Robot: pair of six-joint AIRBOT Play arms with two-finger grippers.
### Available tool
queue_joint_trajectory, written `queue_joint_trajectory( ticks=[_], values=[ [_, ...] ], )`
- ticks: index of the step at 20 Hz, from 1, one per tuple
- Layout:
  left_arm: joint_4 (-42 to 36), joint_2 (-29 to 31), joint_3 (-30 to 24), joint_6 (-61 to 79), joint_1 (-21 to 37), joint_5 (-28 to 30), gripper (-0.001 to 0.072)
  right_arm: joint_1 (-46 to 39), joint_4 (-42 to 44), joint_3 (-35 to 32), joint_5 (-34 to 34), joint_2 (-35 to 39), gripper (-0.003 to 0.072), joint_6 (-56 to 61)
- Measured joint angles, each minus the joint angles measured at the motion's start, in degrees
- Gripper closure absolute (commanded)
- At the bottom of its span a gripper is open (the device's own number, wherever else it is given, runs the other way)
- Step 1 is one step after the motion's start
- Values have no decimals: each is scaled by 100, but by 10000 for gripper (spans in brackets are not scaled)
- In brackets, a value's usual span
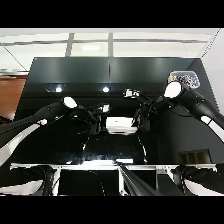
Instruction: Fold the box and place the chain.
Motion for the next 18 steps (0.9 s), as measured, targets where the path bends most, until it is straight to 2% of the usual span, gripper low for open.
queue_joint_trajectory(
  ticks=[7,9,11,14,18],
  values=[
    [-4,0,0,-11,0,0,246,-125,310,-118,42,225,505,271],
    [-4,0,0,-11,0,0,246,-315,437,-142,275,393,663,811],
    [-2,0,0,-9,0,2,246,-546,610,-330,560,509,665,1399],
    [-2,0,0,-9,0,2,246,-782,1423,-994,424,586,665,1958],
    [-2,0,0,-4,0,2,246,-745,3077,-1757,-363,610,665,2286]
  ],
)
